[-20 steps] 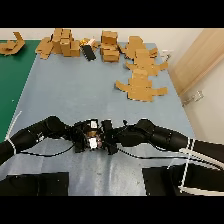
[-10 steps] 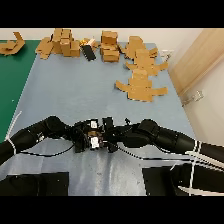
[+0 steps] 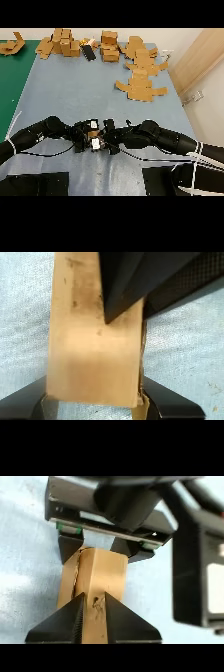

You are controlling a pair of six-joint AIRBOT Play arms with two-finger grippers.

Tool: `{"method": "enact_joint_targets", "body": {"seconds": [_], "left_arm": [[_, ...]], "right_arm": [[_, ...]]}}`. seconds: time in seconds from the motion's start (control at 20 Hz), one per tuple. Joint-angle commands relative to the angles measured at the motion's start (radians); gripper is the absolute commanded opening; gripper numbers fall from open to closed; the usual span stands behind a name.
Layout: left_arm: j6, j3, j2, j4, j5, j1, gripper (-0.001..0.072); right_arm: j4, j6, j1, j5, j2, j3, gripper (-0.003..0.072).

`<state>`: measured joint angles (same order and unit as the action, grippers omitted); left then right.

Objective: Fold the box.

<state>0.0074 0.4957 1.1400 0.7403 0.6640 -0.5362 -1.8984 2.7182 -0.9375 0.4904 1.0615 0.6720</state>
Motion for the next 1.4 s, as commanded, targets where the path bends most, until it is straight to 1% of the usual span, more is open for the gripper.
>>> {"method": "enact_joint_targets", "body": {"seconds": [0.0,0.25,0.3,0.35,0.4,0.45,0.5,0.55,0.6,0.65,0.7,0.75,0.85,0.95,1.05,1.1,1.35], "left_arm": [[0.000,0.000,0.001,0.000,0.000,0.000,0.0362],[0.000,0.000,0.001,0.000,0.000,0.000,0.0362],[0.000,0.000,0.001,0.000,0.000,0.000,0.0363],[0.000,0.000,0.001,0.000,0.000,0.000,0.0363],[0.000,0.000,0.001,0.000,0.000,0.000,0.0362],[0.000,0.000,0.001,0.000,0.000,0.000,0.0363],[0.000,0.000,0.001,0.000,0.000,0.000,0.0363],[0.000,0.000,0.001,0.000,0.000,0.000,0.0363],[0.000,0.000,0.001,0.000,0.000,0.000,0.0363],[0.000,0.000,0.001,0.000,0.000,0.000,0.0362],[0.000,0.000,0.001,0.000,0.000,0.000,0.0363],[0.000,0.000,0.001,0.000,0.000,0.000,0.0363],[0.000,0.000,0.001,0.000,0.000,0.000,0.0362],[0.000,0.000,0.001,0.000,0.000,0.000,0.0362],[0.000,0.000,0.001,0.000,0.000,0.000,0.0363],[0.000,0.000,0.001,0.000,0.000,0.000,0.0362],[0.000,0.000,0.001,0.000,0.000,0.000,0.0362]], "right_arm": [[-0.002,-0.005,0.000,0.011,0.005,-0.013,0.0193],[-0.032,-0.009,-0.006,0.035,0.003,-0.013,0.0193],[-0.024,-0.039,-0.005,0.034,-0.012,-0.011,0.0193],[-0.010,-0.118,0.003,0.035,-0.047,-0.006,0.0193],[-0.009,-0.223,0.011,0.041,-0.090,-0.004,0.0193],[-0.010,-0.383,0.021,0.052,-0.139,-0.002,0.0193],[-0.010,-0.617,0.032,0.080,-0.187,-0.002,0.0193],[-0.010,-0.850,0.046,0.132,-0.221,-0.003,0.0129],[-0.010,-1.058,0.065,0.188,-0.237,-0.007,0.0002],[-0.035,-1.230,0.092,0.243,-0.244,-0.026,0.0001],[-0.108,-1.291,0.117,0.267,-0.243,-0.054,0.0001],[-0.225,-1.291,0.145,0.252,-0.238,-0.095,0.0000],[-0.438,-1.265,0.173,0.161,-0.209,-0.171,0.0001],[-0.552,-1.258,0.170,0.062,-0.158,-0.195,0.0000],[-0.624,-1.238,0.168,0.001,-0.105,-0.195,0.0001],[-0.639,-1.221,0.169,-0.005,-0.085,-0.188,0.0000],[-0.642,-1.216,0.169,-0.021,-0.057,-0.175,0.0001]]}}
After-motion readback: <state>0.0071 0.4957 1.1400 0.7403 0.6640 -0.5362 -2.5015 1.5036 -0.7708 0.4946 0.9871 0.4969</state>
